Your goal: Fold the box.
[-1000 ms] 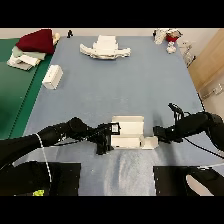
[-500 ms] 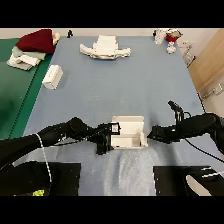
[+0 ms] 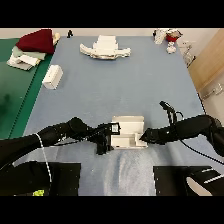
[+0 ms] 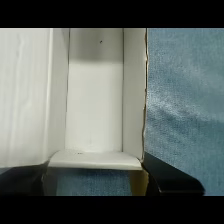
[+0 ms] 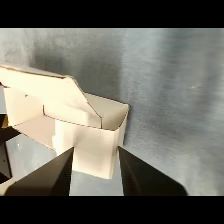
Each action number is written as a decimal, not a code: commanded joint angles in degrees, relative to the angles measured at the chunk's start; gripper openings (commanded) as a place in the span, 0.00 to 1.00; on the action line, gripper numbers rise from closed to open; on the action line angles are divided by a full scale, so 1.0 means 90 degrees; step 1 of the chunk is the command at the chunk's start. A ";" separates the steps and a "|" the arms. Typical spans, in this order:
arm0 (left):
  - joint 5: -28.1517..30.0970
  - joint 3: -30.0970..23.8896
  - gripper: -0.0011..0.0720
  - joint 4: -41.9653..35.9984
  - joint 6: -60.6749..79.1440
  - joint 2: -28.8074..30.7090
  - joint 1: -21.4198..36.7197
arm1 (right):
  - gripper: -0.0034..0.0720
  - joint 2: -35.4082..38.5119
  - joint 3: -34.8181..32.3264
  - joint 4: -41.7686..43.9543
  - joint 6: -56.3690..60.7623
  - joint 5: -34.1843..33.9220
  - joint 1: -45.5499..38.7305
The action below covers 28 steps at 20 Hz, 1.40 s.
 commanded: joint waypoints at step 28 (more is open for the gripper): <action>0.0002 0.0002 0.55 0.0000 0.0000 -0.0002 0.0000 | 0.20 -0.2545 0.1909 -0.3929 0.5122 -0.0175 0.3245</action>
